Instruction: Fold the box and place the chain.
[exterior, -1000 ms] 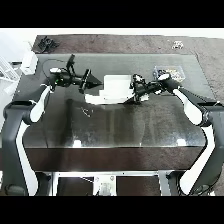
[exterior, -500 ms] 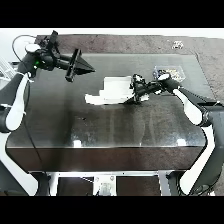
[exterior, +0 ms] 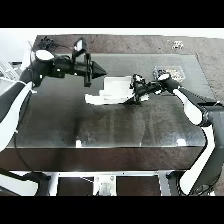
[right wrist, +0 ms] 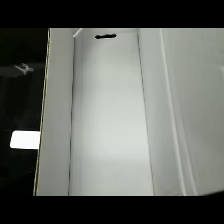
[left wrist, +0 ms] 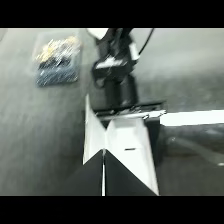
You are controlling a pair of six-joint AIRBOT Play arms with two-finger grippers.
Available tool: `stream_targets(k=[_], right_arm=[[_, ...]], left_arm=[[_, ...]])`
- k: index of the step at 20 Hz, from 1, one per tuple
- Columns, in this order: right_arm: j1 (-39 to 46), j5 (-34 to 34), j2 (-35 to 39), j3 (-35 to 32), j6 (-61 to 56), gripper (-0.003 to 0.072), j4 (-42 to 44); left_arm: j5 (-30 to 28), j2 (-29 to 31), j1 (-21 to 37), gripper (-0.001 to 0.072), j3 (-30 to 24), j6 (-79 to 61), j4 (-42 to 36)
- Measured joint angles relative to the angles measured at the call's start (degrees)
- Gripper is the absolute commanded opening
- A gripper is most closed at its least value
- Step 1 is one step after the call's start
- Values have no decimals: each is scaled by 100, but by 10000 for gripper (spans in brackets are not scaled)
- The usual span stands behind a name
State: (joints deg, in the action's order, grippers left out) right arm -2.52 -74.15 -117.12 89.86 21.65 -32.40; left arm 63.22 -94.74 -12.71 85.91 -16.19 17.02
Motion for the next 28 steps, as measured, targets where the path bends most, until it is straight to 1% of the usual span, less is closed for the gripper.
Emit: stream_targets(k=[2, 5, 8, 12, 16, 20, 23, 28], right_arm=[[0, 0, 0, 0, 2, 630, 0], [0, 0, 0, 0, 2, 630, 0], [0, 0, 0, 0, 0, 630, 2], [0, 0, 0, 0, 0, 630, 2], [0, 0, 0, 0, 0, 630, 0], [0, 0, 0, 0, 0, 630, 2], [0, 2, 0, 0, 0, 630, 2], [0, 2, 0, 0, -2, 630, 4]], left_arm=[[-380, 131, -168, 20, -365, -125, 0], [-824, 195, -267, 22, -662, -188, 2], [-918, 155, -332, 21, -782, -98, 35], [-1034, -92, -343, 21, -835, -157, 70], [-1327, -358, -352, 21, -846, -466, 20], [-1685, -667, -350, 22, -791, -929, -413], [-1797, -946, -328, 23, -570, -1102, -660], [-1941, -1272, -310, 24, -129, -1202, -804]])
